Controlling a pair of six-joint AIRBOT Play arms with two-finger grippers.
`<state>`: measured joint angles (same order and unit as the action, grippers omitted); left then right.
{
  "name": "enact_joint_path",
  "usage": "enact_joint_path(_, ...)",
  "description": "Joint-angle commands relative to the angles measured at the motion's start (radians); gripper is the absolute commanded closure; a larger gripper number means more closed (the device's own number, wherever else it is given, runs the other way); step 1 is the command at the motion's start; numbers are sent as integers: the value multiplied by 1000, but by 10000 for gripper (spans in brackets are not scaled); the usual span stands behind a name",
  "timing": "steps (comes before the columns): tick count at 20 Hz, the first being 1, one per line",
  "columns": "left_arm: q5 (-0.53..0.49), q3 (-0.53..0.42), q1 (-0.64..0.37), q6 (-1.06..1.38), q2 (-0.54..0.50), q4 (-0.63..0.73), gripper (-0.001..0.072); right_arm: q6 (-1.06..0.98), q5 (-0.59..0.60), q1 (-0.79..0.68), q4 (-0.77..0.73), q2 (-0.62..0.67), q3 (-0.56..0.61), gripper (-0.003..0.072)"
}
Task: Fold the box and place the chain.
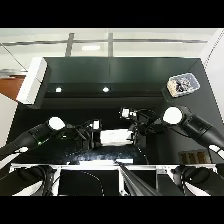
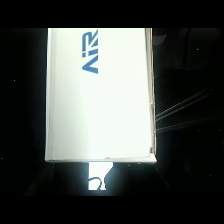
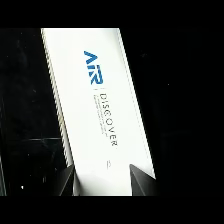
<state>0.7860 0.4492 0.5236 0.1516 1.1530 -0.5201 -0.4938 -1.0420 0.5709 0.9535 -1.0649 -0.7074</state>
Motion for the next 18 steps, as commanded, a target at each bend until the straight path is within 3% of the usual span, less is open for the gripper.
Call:
enact_joint_path(1, -1, 0, 0, 1, 0, 0, 233, -4, 0, 13, 5, -10, 7, 262)
enact_joint_path(7, -1, 0, 0, 1, 0, 0, 233, -51, 14, 32, 26, -17, -2, 259)
enact_joint_path(13, -1, 0, 0, 1, 0, 0, 233, -404, -165, -13, 71, 47, -74, 263)
enact_joint_path(14, -1, 0, 0, 1, 0, 0, 233, -474, -188, -41, 70, 46, -73, 356)
enact_joint_path(15, -1, 0, 0, 1, 0, 0, 233, -530, -195, -70, 64, 46, -69, 614)
enact_joint_path(16, -1, 0, 0, 1, 0, 0, 233, -560, -187, -94, 32, 46, -60, 661)
enact_joint_path(18, -1, 0, 0, 1, 0, 0, 233, -562, -138, -141, -147, 40, -16, 662)
